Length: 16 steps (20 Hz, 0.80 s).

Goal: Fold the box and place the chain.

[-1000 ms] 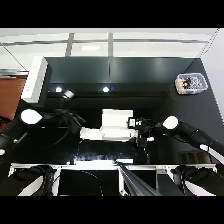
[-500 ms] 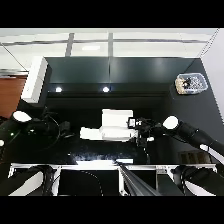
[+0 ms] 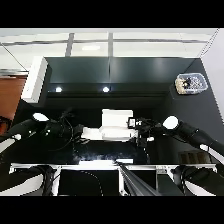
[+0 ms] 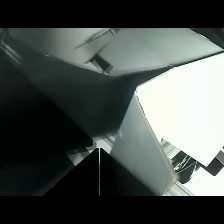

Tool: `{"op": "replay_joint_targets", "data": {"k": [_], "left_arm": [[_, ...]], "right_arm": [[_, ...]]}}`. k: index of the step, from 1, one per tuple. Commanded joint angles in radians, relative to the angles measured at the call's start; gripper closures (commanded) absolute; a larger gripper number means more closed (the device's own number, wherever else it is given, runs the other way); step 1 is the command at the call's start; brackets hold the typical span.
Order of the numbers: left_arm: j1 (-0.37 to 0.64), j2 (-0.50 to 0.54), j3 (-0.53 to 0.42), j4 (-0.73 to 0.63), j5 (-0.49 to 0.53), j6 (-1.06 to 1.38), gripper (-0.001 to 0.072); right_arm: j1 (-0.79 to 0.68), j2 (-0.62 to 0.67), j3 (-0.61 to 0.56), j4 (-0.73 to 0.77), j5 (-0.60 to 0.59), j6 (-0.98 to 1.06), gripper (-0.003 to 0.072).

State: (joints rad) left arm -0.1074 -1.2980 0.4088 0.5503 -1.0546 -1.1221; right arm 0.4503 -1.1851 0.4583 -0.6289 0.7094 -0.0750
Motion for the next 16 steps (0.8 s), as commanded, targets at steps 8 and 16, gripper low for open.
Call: {"op": "replay_joint_targets", "data": {"k": [8,16], "left_arm": [[-0.028,-0.011,0.053,-0.046,0.004,0.210,0.0687],[-0.028,-0.011,0.113,-0.054,-0.109,0.244,0.0619]], "right_arm": [[0.000,0.000,0.000,0.000,0.000,0.000,0.0557],[0.000,0.000,0.000,0.000,0.000,0.000,0.0557]]}}
